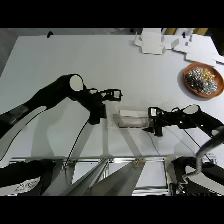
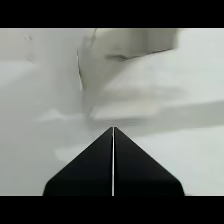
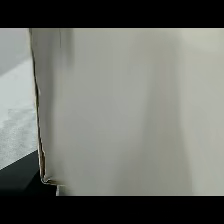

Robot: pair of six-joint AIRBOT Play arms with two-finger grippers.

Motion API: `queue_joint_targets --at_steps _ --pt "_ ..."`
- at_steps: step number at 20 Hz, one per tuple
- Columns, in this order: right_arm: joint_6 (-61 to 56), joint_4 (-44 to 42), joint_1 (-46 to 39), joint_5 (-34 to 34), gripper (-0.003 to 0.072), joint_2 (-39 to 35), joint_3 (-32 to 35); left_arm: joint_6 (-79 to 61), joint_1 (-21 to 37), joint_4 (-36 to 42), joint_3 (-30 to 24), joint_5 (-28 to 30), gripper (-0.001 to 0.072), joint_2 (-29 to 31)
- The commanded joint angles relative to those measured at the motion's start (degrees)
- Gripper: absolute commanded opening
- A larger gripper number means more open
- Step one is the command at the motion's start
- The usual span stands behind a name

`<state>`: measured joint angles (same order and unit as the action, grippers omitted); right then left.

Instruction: Fold the box and place the chain.

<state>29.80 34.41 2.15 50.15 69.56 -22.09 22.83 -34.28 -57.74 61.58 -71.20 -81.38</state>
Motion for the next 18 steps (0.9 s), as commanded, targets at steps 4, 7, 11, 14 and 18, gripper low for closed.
queue_joint_targets --at_steps 4,7,11,14,18 --pt "0.3 0.3 0.0 0.0 0.0412 0.0 -0.1 9.6 -12.7 -0.6 0.0 2.4 0.0003 6.1" --pt "0.3 0.2 0.0 0.0 0.0412 0.0 -0.1 10.3 -19.6 -0.3 0.0 16.7 0.0005 4.7" --pt "0.3 0.2 0.0 0.0 0.0412 0.0 -0.1 10.2 -19.2 5.0 0.0 37.4 0.0003 2.3" --pt "0.3 0.2 0.0 0.0 0.0412 0.0 -0.1 10.2 -15.4 14.1 0.0 48.6 0.0003 -1.1" --pt "0.3 0.2 0.0 0.0 0.0412 0.0 -0.1 10.2 -11.8 24.0 0.0 48.7 0.0004 -8.4"
